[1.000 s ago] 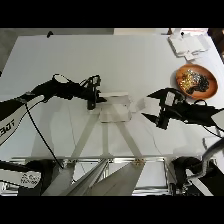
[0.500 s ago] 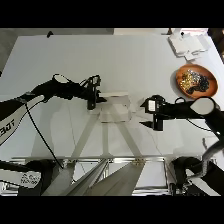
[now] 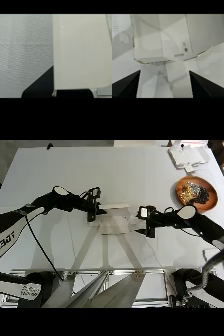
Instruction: Fold the box and place the chain.
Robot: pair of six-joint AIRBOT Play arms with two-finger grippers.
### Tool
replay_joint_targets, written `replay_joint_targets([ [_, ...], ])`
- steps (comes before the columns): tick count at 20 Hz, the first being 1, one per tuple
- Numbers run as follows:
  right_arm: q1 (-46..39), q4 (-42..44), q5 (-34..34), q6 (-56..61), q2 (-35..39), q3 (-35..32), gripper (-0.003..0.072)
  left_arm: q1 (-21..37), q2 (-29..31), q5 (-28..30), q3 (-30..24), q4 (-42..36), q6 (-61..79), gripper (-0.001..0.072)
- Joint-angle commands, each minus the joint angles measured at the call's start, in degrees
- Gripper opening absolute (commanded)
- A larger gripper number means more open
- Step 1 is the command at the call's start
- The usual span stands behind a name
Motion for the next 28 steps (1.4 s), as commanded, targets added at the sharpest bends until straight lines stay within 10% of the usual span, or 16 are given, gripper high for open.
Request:
replay_joint_targets([
  [1, -0.02, 5.62, -3.23, -9.57, -5.07, 0.0, 0.0693, -0.04, -0.04, 0.02, -0.02, 0.02, 0.02, 0.0014],
  [14, 0.17, 17.75, 1.62, -12.66, -12.41, -0.02, 0.0693, -0.04, -0.04, 0.02, -0.02, 0.02, 0.02, 0.0014],
  [28, 0.15, 15.08, -3.06, 12.98, -11.54, 0.0, 0.0693, -0.04, -0.04, 0.02, -0.02, 0.02, 0.02, 0.0014],
])
